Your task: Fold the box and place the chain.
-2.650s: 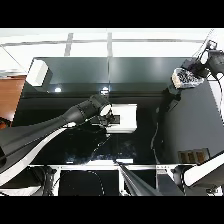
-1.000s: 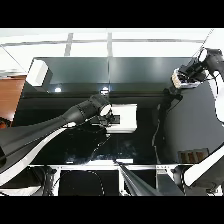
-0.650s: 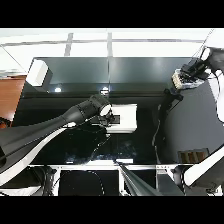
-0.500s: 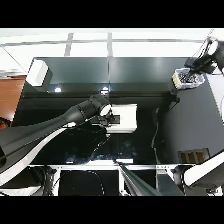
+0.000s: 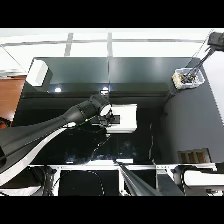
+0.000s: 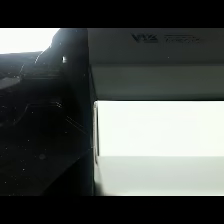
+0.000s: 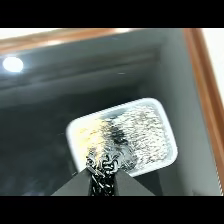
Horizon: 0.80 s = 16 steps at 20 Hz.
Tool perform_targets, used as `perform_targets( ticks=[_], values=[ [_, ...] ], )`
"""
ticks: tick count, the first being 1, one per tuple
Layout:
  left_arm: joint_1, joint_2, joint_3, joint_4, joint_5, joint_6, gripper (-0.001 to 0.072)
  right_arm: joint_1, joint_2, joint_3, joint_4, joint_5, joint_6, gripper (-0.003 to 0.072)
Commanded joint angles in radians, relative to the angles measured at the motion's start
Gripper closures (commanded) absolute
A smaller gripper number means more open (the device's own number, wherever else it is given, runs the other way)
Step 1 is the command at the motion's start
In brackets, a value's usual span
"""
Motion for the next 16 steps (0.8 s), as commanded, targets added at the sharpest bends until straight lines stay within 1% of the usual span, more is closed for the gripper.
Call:
perform_targets(
  ticks=[1, 5, 8, 11, 14, 16],
  values=[
    [0.001, 0.000, 0.000, 0.000, 0.000, 0.000, 0.0679, 0.013, 0.164, -0.013, 0.115, 0.058, -0.079, 0.0680],
    [0.001, 0.000, 0.000, 0.000, 0.000, 0.000, 0.0679, 0.013, 0.323, -0.013, 0.212, 0.084, -0.087, 0.0680],
    [0.001, 0.000, 0.000, 0.000, 0.000, 0.000, 0.0679, 0.013, 0.400, -0.013, 0.286, 0.109, -0.090, 0.0680],
    [0.001, 0.000, 0.000, 0.000, 0.000, 0.000, 0.0679, 0.013, 0.431, -0.014, 0.385, 0.206, -0.097, 0.0680],
    [0.001, 0.000, 0.000, 0.000, -0.003, 0.000, 0.0679, 0.017, 0.438, -0.033, 0.517, 0.283, -0.110, 0.0679],
    [0.001, 0.000, 0.000, 0.000, -0.003, 0.000, 0.0679, 0.053, 0.441, -0.056, 0.547, 0.328, -0.114, 0.0679]
  ],
)
